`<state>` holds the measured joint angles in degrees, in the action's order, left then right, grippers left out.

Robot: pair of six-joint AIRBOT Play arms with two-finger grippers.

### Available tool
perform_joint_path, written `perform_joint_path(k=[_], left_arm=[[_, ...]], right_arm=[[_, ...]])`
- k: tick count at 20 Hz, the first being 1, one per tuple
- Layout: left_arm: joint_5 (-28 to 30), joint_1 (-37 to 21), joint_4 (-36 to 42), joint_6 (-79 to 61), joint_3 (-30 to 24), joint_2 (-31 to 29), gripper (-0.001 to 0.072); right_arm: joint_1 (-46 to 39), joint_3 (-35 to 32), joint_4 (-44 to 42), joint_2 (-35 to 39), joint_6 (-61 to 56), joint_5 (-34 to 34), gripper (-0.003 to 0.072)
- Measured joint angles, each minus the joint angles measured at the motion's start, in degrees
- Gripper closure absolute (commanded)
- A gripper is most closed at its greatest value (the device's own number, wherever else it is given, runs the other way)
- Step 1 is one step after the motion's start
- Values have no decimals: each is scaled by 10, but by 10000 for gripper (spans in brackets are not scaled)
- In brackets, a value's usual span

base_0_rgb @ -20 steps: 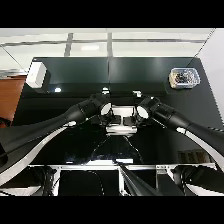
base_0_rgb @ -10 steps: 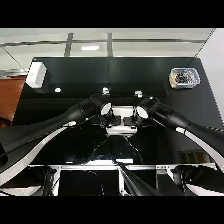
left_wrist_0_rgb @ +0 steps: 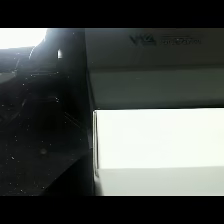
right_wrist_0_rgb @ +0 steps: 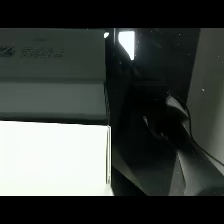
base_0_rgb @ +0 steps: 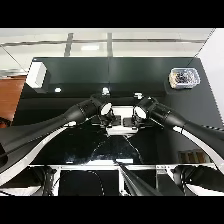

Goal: Fold the box and place the chain.

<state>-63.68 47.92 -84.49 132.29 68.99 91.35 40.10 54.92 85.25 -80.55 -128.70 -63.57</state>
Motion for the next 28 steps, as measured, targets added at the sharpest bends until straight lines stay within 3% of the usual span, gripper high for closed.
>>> perform_joint_path(k=[3,4,5,6,12,18,20,23,24,25,26,28], left_arm=[[0,0,0,-2,0,0,680],[0,0,0,-2,0,0,680],[0,0,-1,-3,0,0,680],[0,0,-1,-4,0,0,680],[0,0,-1,-3,0,0,679],[0,0,-1,-3,0,0,680],[-1,0,-1,-3,0,0,680],[-1,0,-1,-2,0,0,680],[-1,0,-1,-2,0,0,680],[-1,0,-1,-2,0,0,680],[-1,0,-1,-2,0,0,680],[-1,0,-1,-2,0,0,680]], right_arm=[[0,0,-2,-2,-1,-1,662],[0,0,-2,-2,-1,-2,585],[0,0,-3,-2,2,-3,430],[0,0,-2,-2,1,-6,412],[-2,31,3,30,27,-36,416],[-44,64,18,132,79,-71,417],[-72,68,54,167,100,-64,417],[-121,64,184,191,118,-28,416],[-145,57,222,191,120,1,365],[-174,49,251,189,122,42,63],[-203,41,268,182,123,83,5],[-268,33,275,148,118,156,5]])
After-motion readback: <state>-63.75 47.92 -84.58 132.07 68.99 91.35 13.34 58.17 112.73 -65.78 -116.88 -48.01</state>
